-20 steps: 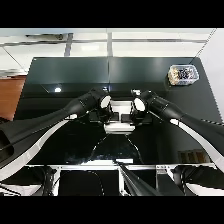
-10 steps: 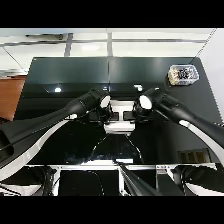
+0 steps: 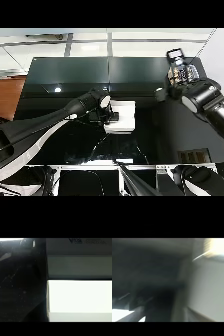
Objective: Fold the box and place the chain.
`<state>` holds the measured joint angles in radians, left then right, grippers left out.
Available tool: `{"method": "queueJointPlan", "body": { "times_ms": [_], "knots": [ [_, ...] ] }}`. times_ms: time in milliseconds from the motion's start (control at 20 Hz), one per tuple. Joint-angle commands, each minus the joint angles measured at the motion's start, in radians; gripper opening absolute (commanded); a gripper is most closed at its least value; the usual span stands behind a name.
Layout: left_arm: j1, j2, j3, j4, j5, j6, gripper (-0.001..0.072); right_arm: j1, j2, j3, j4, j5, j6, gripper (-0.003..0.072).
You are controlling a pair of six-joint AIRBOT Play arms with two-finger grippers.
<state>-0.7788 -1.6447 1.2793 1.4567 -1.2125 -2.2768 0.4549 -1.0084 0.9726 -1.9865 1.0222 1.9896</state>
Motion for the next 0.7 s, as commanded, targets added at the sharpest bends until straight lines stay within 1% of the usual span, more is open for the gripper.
{"method": "queueJointPlan", "body": {
  "times_ms": [0,100,150,250,350,400,500,550,650],
  "knots": [
    [0.0,-0.001,0.0,0.0,0.0,0.0,0.0027,-0.22,-0.059,-0.061,-0.043,-0.178,0.042,0.072],
    [0.0,-0.001,0.0,0.0,0.0,0.0,0.0027,-0.375,-0.169,-0.032,0.117,-0.241,0.08,0.072],
    [0.0,-0.001,0.0,0.0,0.0,0.0,0.0027,-0.44,-0.232,0.019,0.219,-0.257,0.083,0.072],
    [0.0,-0.001,0.0,0.0,0.0,0.0,0.0027,-0.532,-0.373,0.181,0.386,-0.235,0.082,0.072],
    [0.0,-0.001,0.0,0.0,0.0,0.0,0.0027,-0.586,-0.527,0.393,0.509,-0.162,0.082,0.072],
    [0.0,-0.001,0.0,0.0,0.0,0.0,0.0027,-0.605,-0.612,0.514,0.551,-0.094,0.086,0.072],
    [0.0,-0.001,0.0,0.0,0.0,0.0,0.0027,-0.631,-0.769,0.733,0.585,0.066,0.15,0.072],
    [0.0,-0.001,0.0,0.0,0.0,0.0,0.0027,-0.642,-0.83,0.814,0.604,0.114,0.167,0.072],
    [0.0,-0.001,0.0,0.0,0.0,0.0,0.0027,-0.666,-0.917,0.908,0.696,0.129,0.207,0.072]
  ]
}}
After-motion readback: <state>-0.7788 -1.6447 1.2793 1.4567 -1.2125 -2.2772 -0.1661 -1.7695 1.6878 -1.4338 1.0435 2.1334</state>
